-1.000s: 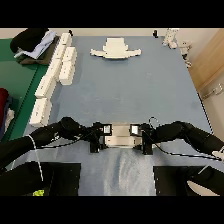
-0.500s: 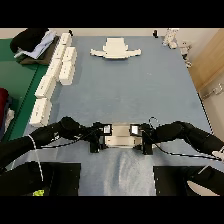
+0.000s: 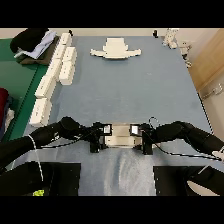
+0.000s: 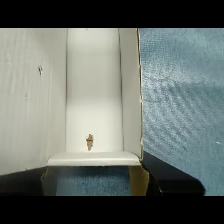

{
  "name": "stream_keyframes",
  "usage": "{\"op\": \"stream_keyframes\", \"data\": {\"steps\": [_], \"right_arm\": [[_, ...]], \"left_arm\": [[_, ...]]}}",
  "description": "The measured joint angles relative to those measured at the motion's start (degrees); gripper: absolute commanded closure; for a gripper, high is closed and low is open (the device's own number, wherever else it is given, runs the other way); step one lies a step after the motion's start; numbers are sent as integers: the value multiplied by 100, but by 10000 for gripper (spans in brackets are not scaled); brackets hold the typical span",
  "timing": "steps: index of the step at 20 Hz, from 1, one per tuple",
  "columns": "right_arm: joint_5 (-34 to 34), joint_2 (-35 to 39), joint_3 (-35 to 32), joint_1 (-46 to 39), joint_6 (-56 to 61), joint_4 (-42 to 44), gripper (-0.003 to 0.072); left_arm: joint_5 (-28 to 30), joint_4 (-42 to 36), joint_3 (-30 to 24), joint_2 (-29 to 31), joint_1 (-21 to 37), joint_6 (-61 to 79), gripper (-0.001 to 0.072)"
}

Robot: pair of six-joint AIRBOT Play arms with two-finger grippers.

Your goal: Fold the box.

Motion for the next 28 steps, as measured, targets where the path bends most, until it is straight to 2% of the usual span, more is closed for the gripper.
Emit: {"op": "stream_keyframes", "data": {"steps": [4, 6, 9, 12, 15, 18, 19, 21, 23, 24, 28], "right_arm": [[0, 0, 0, 0, 0, 0, 172], [11, 0, -2, 2, 0, -4, -32], [-42, 28, 9, 2, 22, -44, -32], [-310, 240, 107, 4, 560, -522, -32], [-1058, 667, 317, 4, 1775, -1414, -31], [-2092, 1220, 614, 2, 3499, -2192, -19], [-2369, 1386, 699, 2, 4153, -2304, 39], [-2736, 1639, 811, -4, 5495, -2149, 438], [-2686, 1718, 833, 4, 6443, -1375, 457], [-2426, 1692, 824, 35, 6765, -890, 457], [-686, 1174, 887, 273, 7423, 238, 456]], "left_arm": [[0, 0, 0, 0, 0, 2, 189], [2, 0, 0, 0, 0, 0, 189], [13, -2, 0, 0, 0, -7, 189], [11, -2, 0, 0, 0, 0, 189], [11, -2, 0, 0, 0, -2, 189], [11, -2, 0, 0, 0, 0, 190], [11, -2, 0, 0, 0, 0, 189], [9, -2, 0, 0, 0, 0, 189], [9, -2, 0, 0, 0, 0, 189], [9, -2, 0, 0, 0, 0, 189], [7, -2, 0, 0, 0, 0, 189]]}}
